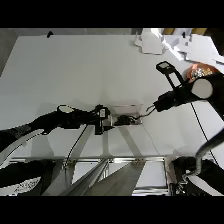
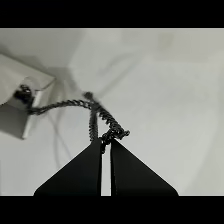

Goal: Fold the box and place the chain.

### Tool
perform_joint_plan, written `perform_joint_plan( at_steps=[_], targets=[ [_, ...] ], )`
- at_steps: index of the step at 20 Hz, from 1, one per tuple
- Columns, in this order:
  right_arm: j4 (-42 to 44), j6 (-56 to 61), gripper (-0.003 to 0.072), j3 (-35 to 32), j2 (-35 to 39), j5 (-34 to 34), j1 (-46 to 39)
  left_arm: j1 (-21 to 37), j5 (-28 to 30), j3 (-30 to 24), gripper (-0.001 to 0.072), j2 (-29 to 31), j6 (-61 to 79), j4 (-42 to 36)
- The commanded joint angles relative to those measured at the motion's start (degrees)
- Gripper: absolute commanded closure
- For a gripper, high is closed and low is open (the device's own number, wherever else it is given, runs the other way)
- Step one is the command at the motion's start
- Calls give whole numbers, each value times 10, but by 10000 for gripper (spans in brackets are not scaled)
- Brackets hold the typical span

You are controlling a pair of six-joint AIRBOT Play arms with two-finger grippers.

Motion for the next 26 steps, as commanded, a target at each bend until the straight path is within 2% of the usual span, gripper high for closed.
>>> perform_joint_plan(
  at_steps=[1, 5, 7, 9, 12, 16, 20, 22, 23, 26],
  targets=[
    [90, -32, 669, 0, 79, 11, 30, 0, 0, 0, 680, 0, 0, 0],
    [229, -92, 669, 0, 90, 1, 30, 0, -2, 0, 680, 0, 0, 0],
    [262, -119, 669, 0, 89, -21, 30, 0, -3, 0, 680, 0, 0, 0],
    [264, -121, 671, 0, 86, -52, 30, 0, -3, 0, 680, 0, 0, 0],
    [293, -149, 671, 0, 66, -59, 53, 0, -3, 0, 680, 0, 0, 0],
    [297, -164, 670, 0, 12, -90, 102, 0, -3, 0, 680, 0, 0, 0],
    [296, -176, 664, 0, -43, -87, 121, 0, -3, 0, 680, 0, 0, 0],
    [296, -177, 540, 0, -60, -87, 130, 0, -3, 0, 680, 0, 0, 0],
    [295, -179, 502, 1, -65, -88, 131, 0, -3, 0, 680, 0, 0, 0],
    [243, -179, 503, 35, -74, -78, 130, 0, -3, 0, 680, 0, 0, 0]
  ],
)
